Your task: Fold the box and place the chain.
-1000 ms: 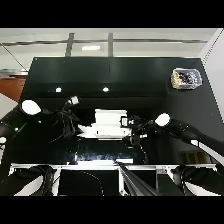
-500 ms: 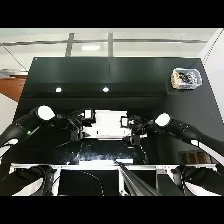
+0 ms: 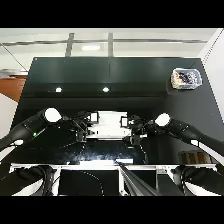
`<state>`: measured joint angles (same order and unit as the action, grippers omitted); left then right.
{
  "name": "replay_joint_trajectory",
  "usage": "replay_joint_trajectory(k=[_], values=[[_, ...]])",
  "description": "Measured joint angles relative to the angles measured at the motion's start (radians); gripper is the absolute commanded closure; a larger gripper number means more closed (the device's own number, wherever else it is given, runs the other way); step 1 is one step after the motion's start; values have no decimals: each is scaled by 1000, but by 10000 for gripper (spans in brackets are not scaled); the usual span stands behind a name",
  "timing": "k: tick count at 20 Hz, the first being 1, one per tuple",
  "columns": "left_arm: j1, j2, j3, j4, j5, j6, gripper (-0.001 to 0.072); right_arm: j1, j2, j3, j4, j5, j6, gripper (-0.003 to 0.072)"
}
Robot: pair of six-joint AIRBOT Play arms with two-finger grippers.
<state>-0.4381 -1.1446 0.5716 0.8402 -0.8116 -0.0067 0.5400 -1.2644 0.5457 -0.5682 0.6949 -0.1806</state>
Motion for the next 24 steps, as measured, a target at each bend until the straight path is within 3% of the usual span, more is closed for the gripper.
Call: replay_joint_trajectory(k=[7, 11, 24], values=[[-5, -1, 0, -33, -39, 1, 357, 0, 0, 0, 0, 2, -2, 134], [-4, -1, 0, -12, -51, 0, 284, 0, 0, 0, 2, 2, 0, 134], [-4, -1, 0, 106, -36, -69, 312, 0, 0, 0, 3, -2, 1, 134]])
